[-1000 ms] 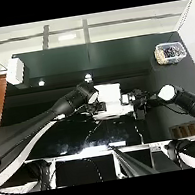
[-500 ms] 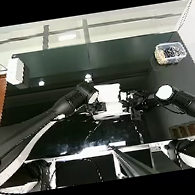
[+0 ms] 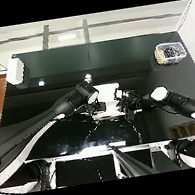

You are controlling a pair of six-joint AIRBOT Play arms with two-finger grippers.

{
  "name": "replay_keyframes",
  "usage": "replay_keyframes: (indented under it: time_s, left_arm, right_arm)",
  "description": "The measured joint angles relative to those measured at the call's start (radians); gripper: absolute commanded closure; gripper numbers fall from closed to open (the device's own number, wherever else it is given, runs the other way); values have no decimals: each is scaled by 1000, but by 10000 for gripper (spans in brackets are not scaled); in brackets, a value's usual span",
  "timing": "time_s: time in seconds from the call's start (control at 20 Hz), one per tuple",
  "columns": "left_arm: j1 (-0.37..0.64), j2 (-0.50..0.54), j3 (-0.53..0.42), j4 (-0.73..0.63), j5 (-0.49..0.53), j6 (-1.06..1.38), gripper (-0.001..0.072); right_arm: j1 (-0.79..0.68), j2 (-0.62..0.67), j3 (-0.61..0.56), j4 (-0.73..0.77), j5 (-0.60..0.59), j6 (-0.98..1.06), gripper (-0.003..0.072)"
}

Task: Fold the box and place the chain.

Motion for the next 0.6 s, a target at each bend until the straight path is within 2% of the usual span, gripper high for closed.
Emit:
replay_keyframes:
  time_s: [0.2, 0.25, 0.4, 0.45, 0.5, 0.55, 0.6]
  left_arm:
    - [0, 0, 0, 0, 1, 0, 679]
    - [0, 0, 0, 0, 1, 0, 679]
    - [0, 0, 0, 0, 2, -1, 679]
    - [0, 0, 0, 0, 2, -1, 679]
    - [0, 0, 0, 0, 3, -1, 679]
    - [0, 0, 0, 0, 6, -1, 679]
    - [0, 0, 0, 0, 6, -2, 679]
  right_arm:
    - [3, -4, 0, 24, -11, 0, 502]
    - [3, -4, 0, 26, -12, 0, 475]
    - [4, -4, 0, 31, -16, 0, 505]
    - [4, -4, 0, 32, -17, 0, 462]
    - [4, -4, 0, 32, -18, 0, 331]
    - [4, -4, 0, 35, -18, 0, 329]
    - [4, -4, 0, 35, -20, 0, 376]
